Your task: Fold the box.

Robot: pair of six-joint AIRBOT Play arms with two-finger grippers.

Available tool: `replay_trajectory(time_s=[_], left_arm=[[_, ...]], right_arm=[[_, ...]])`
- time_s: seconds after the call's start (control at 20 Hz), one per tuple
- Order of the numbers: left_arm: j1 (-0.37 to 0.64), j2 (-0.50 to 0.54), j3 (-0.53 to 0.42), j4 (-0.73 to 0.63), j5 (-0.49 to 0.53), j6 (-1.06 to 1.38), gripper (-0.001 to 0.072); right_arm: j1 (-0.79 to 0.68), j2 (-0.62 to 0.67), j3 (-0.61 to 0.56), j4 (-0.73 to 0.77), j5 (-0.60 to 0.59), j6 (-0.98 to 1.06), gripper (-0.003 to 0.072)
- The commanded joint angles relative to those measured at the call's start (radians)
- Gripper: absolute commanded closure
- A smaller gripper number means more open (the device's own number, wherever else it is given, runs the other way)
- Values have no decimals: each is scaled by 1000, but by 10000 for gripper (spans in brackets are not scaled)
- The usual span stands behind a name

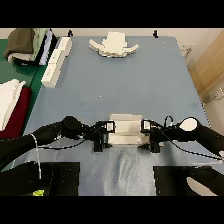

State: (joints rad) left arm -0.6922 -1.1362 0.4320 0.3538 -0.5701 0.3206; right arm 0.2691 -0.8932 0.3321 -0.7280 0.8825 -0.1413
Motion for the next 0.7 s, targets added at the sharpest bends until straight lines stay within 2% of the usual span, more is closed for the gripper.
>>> replay_trajectory(time_s=[0.0,0.15,0.45,0.55,0.65], left_arm=[[0,0,1,2,-6,3,246],[0,0,1,2,-6,3,247],[0,0,1,2,-6,3,246],[0,0,1,2,-6,3,246],[0,0,1,2,-6,3,246]], right_arm=[[-48,87,1,-18,9,55,-31],[-84,154,1,-42,71,121,-31],[-108,265,1,-158,293,352,-31],[-108,295,1,-152,341,385,-30],[-108,316,1,-85,344,387,-30]])
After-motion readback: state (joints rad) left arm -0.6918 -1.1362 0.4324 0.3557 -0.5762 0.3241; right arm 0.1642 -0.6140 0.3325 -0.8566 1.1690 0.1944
